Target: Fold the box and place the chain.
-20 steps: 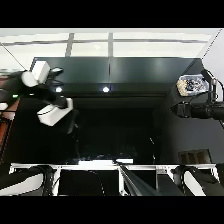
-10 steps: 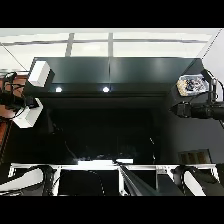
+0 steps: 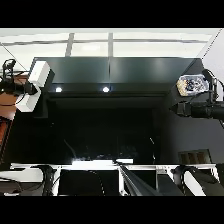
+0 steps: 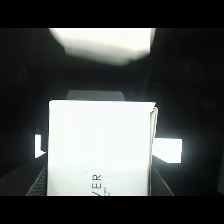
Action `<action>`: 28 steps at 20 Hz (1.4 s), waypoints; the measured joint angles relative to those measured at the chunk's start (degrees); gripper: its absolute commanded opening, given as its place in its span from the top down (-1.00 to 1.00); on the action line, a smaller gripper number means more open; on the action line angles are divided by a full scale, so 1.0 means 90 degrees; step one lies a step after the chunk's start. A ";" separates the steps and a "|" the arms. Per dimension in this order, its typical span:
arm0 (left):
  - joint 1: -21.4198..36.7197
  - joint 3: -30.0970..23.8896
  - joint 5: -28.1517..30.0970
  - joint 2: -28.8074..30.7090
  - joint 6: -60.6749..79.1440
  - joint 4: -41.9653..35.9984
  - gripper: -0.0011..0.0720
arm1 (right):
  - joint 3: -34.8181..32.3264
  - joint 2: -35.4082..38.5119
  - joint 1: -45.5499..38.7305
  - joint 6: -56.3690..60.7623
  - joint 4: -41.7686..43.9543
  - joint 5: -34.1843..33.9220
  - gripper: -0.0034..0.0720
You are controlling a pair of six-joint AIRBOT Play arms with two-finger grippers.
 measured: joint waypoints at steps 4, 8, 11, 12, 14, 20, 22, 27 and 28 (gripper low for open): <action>-0.0036 0.0556 0.0090 -0.0461 0.0066 -0.0049 -0.98 | 0.0000 0.0000 0.0000 0.0187 -0.0002 -0.0015 0.87; -0.0049 0.1042 -0.0257 -0.0478 0.0066 -0.0051 -0.98 | 0.0005 0.0000 0.0000 0.0277 0.0000 0.0019 0.87; -0.0049 0.1481 -0.1032 -0.0175 -0.0032 -0.0095 -0.75 | 0.0146 0.0000 0.0000 0.0165 -0.0036 0.0160 0.87; -0.0049 0.1566 -0.1316 0.0012 -0.0180 -0.0112 -0.29 | 0.0245 0.0002 0.0000 0.0129 -0.0083 0.0279 0.87; -0.0049 0.1574 -0.1790 0.0454 -0.0624 -0.0131 0.89 | 0.0403 0.0068 0.0000 0.0087 -0.0245 0.0549 0.87; -0.0568 -0.0804 -0.1673 0.3128 -0.0578 -0.1285 0.89 | -0.0403 0.1214 0.0219 -0.0299 -0.0651 -0.0678 0.87; -0.0911 -0.2217 -0.0945 0.4320 -0.0274 -0.1559 0.89 | -0.0899 0.1569 0.0277 -0.0427 -0.0826 -0.1661 0.87; -0.1328 -0.4872 0.0532 0.6654 0.0238 -0.1817 0.89 | -0.1409 0.1877 0.0338 -0.0568 -0.1384 -0.2654 0.87; -0.1358 -0.5195 0.0653 0.6987 0.0274 -0.1838 0.89 | -0.1445 0.1897 0.0340 -0.0583 -0.1428 -0.2710 0.87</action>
